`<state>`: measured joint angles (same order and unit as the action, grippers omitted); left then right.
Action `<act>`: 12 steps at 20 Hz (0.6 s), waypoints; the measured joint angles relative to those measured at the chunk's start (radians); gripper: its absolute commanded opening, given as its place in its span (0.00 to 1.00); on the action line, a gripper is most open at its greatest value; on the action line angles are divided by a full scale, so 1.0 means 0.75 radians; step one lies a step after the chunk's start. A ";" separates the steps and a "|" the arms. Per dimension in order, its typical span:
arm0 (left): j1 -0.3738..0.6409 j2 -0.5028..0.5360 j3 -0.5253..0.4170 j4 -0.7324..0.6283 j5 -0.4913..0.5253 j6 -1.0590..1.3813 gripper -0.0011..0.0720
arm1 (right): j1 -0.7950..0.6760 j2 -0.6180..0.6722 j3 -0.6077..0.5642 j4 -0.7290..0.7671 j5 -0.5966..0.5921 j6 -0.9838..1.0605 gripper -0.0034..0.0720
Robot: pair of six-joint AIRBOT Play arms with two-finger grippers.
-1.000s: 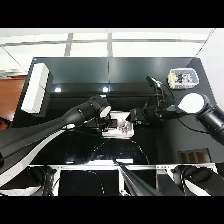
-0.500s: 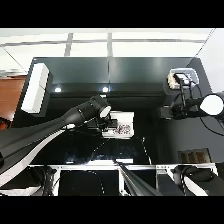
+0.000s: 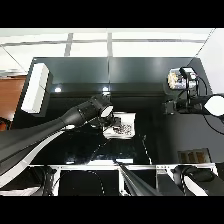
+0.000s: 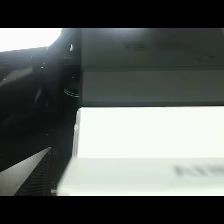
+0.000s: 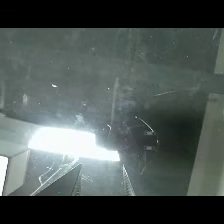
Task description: Fold the box and place the chain.
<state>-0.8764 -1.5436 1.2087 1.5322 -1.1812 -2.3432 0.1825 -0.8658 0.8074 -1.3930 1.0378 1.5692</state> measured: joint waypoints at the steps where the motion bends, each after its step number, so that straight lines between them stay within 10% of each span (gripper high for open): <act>1: -0.008 0.027 0.006 0.031 -0.011 0.011 0.93 | -0.001 0.000 -0.002 0.001 0.005 -0.004 0.45; 8: 0.090 0.402 -0.239 0.317 -0.150 0.157 0.93 | -0.001 0.000 -0.004 0.006 0.036 -0.012 0.45; 12: 0.404 0.702 -0.593 0.039 0.082 0.516 0.93 | -0.001 0.000 -0.004 0.016 0.054 -0.013 0.45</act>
<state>-0.5732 -1.0172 0.7639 1.5616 -1.1198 -1.9560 0.1818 -0.8658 0.8043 -1.3811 1.0782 1.5597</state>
